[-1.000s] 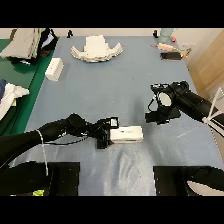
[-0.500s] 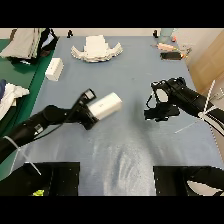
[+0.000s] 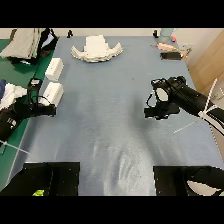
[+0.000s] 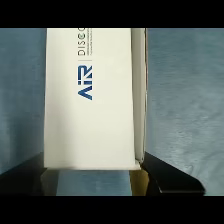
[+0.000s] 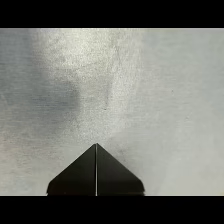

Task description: Fold the box.

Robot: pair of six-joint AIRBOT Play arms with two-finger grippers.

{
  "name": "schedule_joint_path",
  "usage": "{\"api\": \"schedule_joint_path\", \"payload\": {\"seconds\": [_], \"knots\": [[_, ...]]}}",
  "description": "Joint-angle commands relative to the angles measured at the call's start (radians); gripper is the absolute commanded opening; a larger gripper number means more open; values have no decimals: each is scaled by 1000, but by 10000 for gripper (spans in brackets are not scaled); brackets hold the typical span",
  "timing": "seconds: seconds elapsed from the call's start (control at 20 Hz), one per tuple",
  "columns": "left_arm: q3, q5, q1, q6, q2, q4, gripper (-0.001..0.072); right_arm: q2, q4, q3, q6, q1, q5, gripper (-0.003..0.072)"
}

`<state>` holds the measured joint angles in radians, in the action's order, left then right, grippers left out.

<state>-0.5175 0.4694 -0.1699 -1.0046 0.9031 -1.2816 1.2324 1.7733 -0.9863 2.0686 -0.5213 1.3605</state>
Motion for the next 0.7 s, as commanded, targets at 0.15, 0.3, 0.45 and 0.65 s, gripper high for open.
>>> {"api": "schedule_joint_path", "payload": {"seconds": [0.15, 0.3, 0.45, 0.65], "knots": [[-167, -93, -73, -47, 280, 4, 509, 1, -1, -1, 0, 0, -19, 3], [-326, -93, -73, -48, 425, 7, 509, 1, -1, -1, 0, 0, -48, 3], [-492, -92, -72, -53, 562, 13, 509, 1, -1, -1, 0, 0, -80, 3], [-712, -68, -61, -62, 734, 33, 509, 1, -1, -1, 0, 0, -95, 3]]}}
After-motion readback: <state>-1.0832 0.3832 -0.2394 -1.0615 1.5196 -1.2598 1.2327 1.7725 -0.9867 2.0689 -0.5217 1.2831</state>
